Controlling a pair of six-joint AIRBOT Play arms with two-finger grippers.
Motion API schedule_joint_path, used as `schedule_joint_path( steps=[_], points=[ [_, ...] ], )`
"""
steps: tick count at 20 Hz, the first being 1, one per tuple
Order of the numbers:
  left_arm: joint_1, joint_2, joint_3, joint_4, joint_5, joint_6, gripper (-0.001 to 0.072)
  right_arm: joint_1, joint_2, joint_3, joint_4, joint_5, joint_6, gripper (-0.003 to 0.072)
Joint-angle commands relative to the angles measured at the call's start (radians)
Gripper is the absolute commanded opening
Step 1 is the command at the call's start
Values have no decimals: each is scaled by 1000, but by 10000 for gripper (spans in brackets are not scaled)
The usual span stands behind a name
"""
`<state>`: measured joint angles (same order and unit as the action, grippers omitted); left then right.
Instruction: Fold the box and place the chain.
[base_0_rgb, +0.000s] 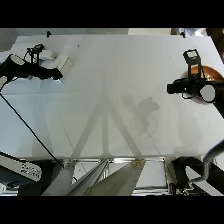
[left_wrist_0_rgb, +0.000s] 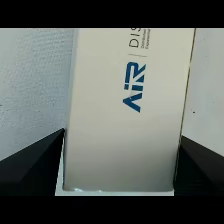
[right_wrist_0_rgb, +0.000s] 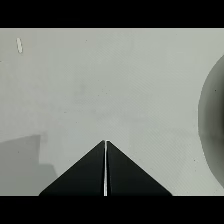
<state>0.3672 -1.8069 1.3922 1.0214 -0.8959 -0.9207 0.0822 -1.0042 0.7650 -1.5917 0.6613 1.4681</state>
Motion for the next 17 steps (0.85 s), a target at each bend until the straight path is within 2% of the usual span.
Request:
schedule_joint_path(
  steps=[1,5,12,17],
  points=[
    [1,26,2,-4,-15,-4,701,0,0,1,0,0,0,11],
    [1,117,2,-4,-22,-3,700,0,0,1,0,0,0,11],
    [1,355,1,-8,-58,-3,700,0,0,1,0,0,0,11],
    [1,513,2,-103,-146,-1,699,0,0,1,0,0,0,11]
  ],
)
